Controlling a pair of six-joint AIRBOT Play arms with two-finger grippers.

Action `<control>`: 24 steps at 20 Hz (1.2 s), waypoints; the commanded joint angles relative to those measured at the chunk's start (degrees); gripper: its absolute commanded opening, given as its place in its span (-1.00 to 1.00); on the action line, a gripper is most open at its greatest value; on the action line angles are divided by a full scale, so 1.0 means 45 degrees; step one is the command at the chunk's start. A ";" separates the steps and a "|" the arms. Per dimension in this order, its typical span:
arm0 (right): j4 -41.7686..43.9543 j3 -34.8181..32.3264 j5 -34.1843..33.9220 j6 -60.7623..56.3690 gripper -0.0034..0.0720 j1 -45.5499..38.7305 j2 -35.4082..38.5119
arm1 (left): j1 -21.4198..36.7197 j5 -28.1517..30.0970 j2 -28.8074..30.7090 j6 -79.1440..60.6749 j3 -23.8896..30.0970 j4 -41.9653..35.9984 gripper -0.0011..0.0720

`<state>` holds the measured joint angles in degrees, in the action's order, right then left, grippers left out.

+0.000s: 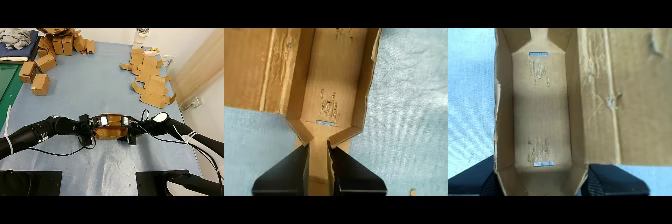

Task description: Fold the box.

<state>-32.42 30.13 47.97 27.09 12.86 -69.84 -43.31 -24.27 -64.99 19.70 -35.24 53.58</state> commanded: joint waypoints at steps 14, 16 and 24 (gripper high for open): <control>0.0005 0.0005 0.0005 -0.0005 0.62 0.0000 0.0010 | -0.0622 0.0413 -0.0335 -0.0515 -0.0199 -0.0291 -0.50; 0.0005 0.0005 0.0005 -0.0005 0.62 0.0000 0.0010 | -0.0622 0.0515 -0.0335 -0.0515 -0.0194 -0.0495 -0.50; 0.0000 0.0005 0.0005 -0.0005 0.62 0.0000 0.0010 | -0.0622 0.0952 -0.0335 -0.0520 -0.0199 -0.0884 -0.94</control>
<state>-32.42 30.13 47.97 27.07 12.86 -69.84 -46.09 -20.08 -66.46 17.34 -36.07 49.98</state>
